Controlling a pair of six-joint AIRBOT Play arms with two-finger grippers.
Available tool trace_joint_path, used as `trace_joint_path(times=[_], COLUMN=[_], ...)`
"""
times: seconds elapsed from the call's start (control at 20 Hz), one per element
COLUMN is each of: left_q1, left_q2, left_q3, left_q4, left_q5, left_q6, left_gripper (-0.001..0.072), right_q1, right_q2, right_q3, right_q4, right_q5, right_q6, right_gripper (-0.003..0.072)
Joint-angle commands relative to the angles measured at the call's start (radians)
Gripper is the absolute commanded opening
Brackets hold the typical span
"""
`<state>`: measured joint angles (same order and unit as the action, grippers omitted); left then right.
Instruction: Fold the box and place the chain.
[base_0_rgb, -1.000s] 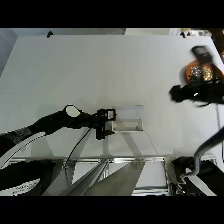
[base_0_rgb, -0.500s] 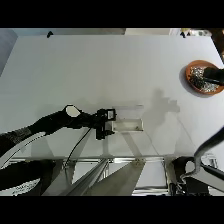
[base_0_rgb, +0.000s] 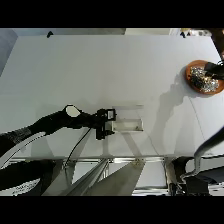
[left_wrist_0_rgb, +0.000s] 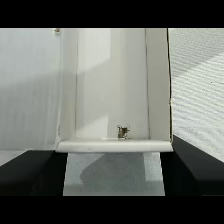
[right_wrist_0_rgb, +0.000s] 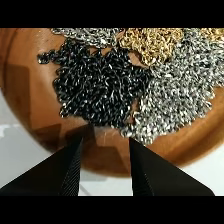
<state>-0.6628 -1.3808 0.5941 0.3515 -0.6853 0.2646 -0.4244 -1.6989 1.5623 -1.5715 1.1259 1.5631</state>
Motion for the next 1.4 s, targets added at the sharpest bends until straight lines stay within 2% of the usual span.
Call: trace_joint_path(times=[0.0, 0.1, 0.4, 0.55, 0.9, 0.95, 1.0, 1.1, 1.35], left_q1=[0.000, 0.000, 0.000, 0.000, 0.000, 0.000, 0.000, 0.000, 0.000], left_q2=[0.000, 0.000, 0.000, 0.000, 0.000, 0.000, 0.000, 0.000, 0.000], left_q3=[0.000, 0.000, 0.000, 0.000, 0.000, 0.000, 0.000, 0.000, 0.000], left_q4=[0.000, 0.000, 0.000, 0.000, 0.000, 0.000, 0.000, 0.000, 0.000], left_q5=[0.000, 0.000, 0.000, 0.000, 0.000, 0.000, 0.000, 0.000, 0.000], left_q6=[0.000, 0.000, 0.000, 0.000, 0.000, 0.000, 0.000, 0.000, 0.000], left_gripper=[0.0312, 0.0312, 0.0312, 0.0312, 0.0312, 0.0312, 0.0312, 0.0312, 0.0312], right_q1=[-0.006, -0.006, -0.008, -0.008, -0.008, -0.008, -0.008, -0.008, -0.008], right_q2=[-0.084, -0.103, -0.127, -0.132, -0.138, -0.144, -0.153, -0.163, -0.071], right_q3=[0.023, 0.023, 0.023, 0.022, 0.022, 0.022, 0.022, 0.022, 0.023], right_q4=[-0.004, -0.004, -0.019, -0.019, -0.019, -0.019, -0.018, -0.018, -0.028], right_q5=[-0.031, -0.058, -0.074, -0.079, -0.097, -0.093, -0.090, -0.082, -0.070], right_q6=[0.007, 0.009, 0.030, 0.030, 0.031, 0.034, 0.039, 0.052, 0.007], right_gripper=[0.0290, 0.0255, 0.0252, 0.0160, 0.0159, 0.0143, 0.0053, 0.0043, 0.0027])
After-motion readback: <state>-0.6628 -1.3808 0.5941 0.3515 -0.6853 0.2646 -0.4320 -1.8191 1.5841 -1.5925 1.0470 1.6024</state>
